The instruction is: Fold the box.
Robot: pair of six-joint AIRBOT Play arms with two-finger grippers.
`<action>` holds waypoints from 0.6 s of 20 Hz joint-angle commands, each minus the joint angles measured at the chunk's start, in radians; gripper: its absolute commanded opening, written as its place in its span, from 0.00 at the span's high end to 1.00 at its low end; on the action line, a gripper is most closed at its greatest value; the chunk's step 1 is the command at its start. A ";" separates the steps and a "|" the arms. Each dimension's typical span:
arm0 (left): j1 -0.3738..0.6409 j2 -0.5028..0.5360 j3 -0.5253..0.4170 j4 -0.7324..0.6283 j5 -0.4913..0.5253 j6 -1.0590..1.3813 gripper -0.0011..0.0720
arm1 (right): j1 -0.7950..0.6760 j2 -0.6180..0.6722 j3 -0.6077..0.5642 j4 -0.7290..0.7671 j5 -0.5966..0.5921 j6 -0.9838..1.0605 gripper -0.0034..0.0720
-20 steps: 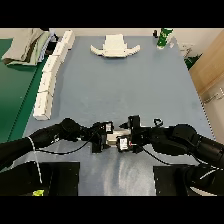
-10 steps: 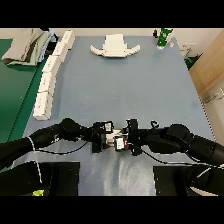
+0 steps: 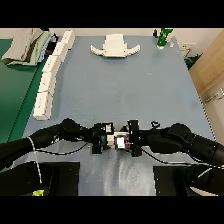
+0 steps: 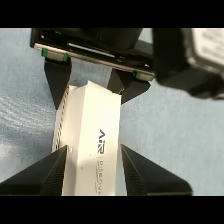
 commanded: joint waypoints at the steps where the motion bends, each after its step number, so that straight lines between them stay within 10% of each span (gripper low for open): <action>1: 0.002 0.000 0.000 0.000 0.008 -0.002 0.40 | 0.001 0.032 0.000 0.008 -0.008 0.001 0.26; 8: 0.002 0.000 0.000 0.000 0.008 -0.002 0.40 | 0.001 0.092 0.000 0.036 -0.027 0.138 0.29; 12: 0.002 0.000 0.000 0.000 0.008 -0.002 0.40 | 0.001 0.132 -0.016 0.127 -0.018 0.440 0.94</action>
